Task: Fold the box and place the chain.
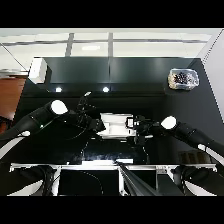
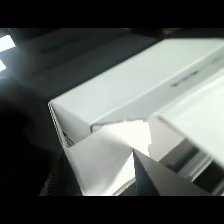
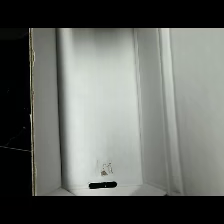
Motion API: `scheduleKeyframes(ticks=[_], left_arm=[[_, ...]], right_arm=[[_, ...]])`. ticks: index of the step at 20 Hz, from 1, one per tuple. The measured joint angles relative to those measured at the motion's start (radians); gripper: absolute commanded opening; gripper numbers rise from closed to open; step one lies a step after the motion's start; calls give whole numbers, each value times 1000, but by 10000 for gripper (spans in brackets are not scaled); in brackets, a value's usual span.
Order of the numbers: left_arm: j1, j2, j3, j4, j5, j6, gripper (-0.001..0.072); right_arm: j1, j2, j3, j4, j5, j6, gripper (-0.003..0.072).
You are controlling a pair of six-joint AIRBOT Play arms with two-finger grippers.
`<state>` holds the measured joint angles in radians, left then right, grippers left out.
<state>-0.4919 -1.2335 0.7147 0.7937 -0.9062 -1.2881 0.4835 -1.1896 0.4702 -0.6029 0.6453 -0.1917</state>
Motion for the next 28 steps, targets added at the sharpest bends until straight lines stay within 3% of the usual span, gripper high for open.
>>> scheduleKeyframes(ticks=[5, 6, 7, 8, 12, 21, 28], left_arm=[[-37, 0, 21, 45, 4, -109, 479], [-44, 0, 24, 54, 4, -129, 453], [-52, 0, 26, 66, 5, -151, 354], [-60, 0, 29, 80, 4, -171, 333], [-105, 0, 52, 160, 7, -262, 333], [-240, -2, 107, 493, 27, -606, 333], [-324, -42, 129, 610, 14, -828, 333]], right_arm=[[0, 0, 0, 0, 0, 0, 578], [0, 0, 0, 0, 0, 0, 578], [0, 0, 0, 0, 0, 0, 578], [0, 0, 0, 0, 0, 0, 578], [0, 0, 0, 0, 0, 0, 578], [0, 0, 0, 0, -1, 0, 578], [0, 0, 0, 0, -1, 0, 578]])
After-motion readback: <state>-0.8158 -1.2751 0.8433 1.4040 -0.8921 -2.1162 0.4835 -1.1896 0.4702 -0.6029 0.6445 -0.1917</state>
